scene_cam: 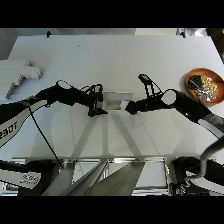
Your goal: Fold the box and place the chain.
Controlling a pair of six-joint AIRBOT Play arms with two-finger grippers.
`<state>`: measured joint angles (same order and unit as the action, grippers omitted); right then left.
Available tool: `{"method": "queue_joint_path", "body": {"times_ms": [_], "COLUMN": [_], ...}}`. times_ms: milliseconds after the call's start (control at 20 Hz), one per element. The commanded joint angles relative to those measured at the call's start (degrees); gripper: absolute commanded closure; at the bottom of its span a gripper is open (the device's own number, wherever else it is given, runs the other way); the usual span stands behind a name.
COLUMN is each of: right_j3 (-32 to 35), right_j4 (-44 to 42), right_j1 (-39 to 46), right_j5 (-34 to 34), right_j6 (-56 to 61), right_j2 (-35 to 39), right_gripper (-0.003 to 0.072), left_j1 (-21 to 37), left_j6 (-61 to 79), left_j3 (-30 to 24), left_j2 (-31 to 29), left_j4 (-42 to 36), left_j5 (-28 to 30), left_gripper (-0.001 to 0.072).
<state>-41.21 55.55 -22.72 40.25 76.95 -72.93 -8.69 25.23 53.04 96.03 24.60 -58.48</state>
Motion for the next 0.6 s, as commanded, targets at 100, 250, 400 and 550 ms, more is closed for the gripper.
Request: {"method": "queue_joint_path", "body": {"times_ms": [100,250,400,550], "right_j3": [0.0,0.0,0.0,-0.5], "right_j4": [1.6,1.7,1.8,6.0], "right_j1": [-0.1,-0.1,-1.4,-3.9], "right_j5": [-3.9,-4.2,-5.7,-6.9], "right_j6": [4.3,5.7,5.7,8.6], "right_j2": [-0.1,-0.1,-0.1,-0.1], "right_gripper": [0.0274,0.0275,0.0282,0.0284], "left_j1": [0.0,0.0,0.0,0.0], "left_j6": [0.0,0.0,0.0,0.0], "left_j3": [0.0,0.0,0.0,0.0], "left_j2": [0.0,0.0,0.0,0.0], "left_j4": [0.1,0.0,0.1,0.1], "left_j5": [-0.1,0.0,0.0,0.0], "left_gripper": [0.0314,0.0314,0.0314,0.0314]}}
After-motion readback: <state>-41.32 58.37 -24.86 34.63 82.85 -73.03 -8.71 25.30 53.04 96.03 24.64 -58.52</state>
